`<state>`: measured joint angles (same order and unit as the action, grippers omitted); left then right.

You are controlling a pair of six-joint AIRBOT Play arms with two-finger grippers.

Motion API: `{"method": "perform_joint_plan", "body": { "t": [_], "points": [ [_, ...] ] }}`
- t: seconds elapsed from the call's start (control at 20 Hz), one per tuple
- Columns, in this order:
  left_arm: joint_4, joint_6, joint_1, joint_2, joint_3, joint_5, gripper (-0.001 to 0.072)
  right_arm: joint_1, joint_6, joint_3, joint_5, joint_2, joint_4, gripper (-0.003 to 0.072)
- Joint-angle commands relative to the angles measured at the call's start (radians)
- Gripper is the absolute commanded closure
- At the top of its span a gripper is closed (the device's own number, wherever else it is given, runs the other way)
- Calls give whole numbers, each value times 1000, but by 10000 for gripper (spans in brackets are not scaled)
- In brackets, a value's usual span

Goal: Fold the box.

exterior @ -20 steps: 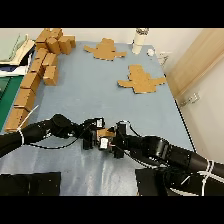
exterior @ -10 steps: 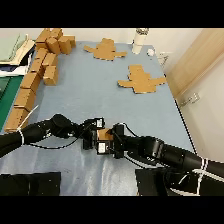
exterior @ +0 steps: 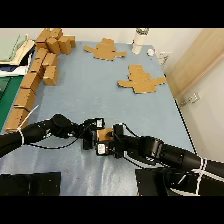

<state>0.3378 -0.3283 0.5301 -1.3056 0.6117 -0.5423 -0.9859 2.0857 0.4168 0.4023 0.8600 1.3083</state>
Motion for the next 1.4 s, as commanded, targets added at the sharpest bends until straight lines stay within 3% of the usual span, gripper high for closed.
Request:
{"method": "perform_joint_plan", "body": {
  "t": [0.0, 0.15, 0.25, 0.7, 0.8, 1.0, 1.05, 1.1, 1.3, 1.35],
  "points": [
    [0, 0, 0, 0, 0, 0, 119, -1, 2, 0, 2, -2, 1, 402],
    [0, 0, 0, 0, 0, 0, 119, -1, 2, 2, 3, -14, 3, 405],
    [0, 0, 0, 0, 0, 0, 119, -1, 2, 2, 10, -24, 11, 473],
    [0, 0, 0, 0, 0, 0, 119, -1, 2, 2, 47, -63, 50, 474],
    [0, 0, 0, 0, 0, 0, 119, -1, 2, 8, 56, -64, 50, 523],
    [0, 0, 0, 0, 0, 0, 119, -1, 2, 10, 55, -65, 38, 521],
    [0, 0, 0, 0, 0, 0, 119, -1, 3, 12, 55, -64, 38, 483],
    [0, 0, 0, 0, 0, 0, 119, -1, 3, 14, 55, -64, 37, 359],
    [0, 0, 0, 0, 0, 0, 119, -1, 3, 21, 56, -64, 19, 323],
    [0, 0, 0, 0, 0, 0, 119, -2, 3, 22, 55, -64, 22, 249]
  ]
}}
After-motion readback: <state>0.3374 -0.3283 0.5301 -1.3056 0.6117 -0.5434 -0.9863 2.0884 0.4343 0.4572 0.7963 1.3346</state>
